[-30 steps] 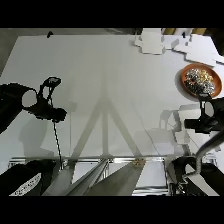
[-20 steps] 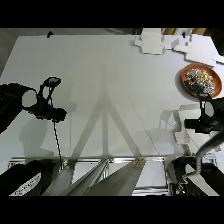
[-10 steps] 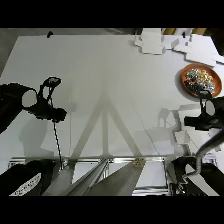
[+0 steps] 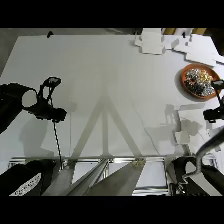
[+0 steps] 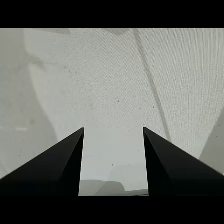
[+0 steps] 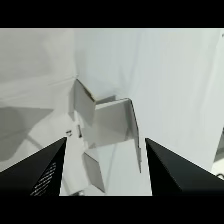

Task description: Fold the box and place the chain.

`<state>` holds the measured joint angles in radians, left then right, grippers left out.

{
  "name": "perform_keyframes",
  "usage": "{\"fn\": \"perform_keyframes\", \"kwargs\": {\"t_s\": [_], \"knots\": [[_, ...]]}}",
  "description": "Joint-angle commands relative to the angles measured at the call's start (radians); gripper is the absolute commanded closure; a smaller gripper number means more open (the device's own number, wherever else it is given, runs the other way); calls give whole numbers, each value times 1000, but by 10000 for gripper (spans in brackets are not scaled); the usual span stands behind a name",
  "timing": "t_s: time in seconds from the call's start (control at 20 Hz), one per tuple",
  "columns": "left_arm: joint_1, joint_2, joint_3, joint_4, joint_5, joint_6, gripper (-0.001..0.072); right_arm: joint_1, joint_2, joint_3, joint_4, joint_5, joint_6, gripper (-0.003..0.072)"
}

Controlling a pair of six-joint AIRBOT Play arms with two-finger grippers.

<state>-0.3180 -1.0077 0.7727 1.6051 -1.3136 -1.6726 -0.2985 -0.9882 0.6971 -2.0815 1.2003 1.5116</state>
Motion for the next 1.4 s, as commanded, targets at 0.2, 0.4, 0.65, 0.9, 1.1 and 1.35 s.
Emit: {"fn": "perform_keyframes", "kwargs": {"t_s": [0.2, 0.4, 0.65, 0.9, 1.1, 1.35], "knots": [[0, 1, 0, 0, 0, 0, 294, -222, -164, 4, -20, -35, -81, 203], [0, 1, 0, 0, 0, 0, 294, -305, -252, 4, -35, -46, -80, 314], [0, 1, 0, 0, 0, 0, 294, -237, -219, 5, -8, -45, -101, 669], [0, 1, 0, 0, 0, 0, 294, -24, -103, 4, 185, -5, -138, 670], [0, 1, 0, 0, 0, 0, 294, 84, 19, -36, 588, -53, -286, 670], [0, 1, 0, 0, 0, 0, 294, 223, 183, -189, 833, -183, -316, 670]]}}
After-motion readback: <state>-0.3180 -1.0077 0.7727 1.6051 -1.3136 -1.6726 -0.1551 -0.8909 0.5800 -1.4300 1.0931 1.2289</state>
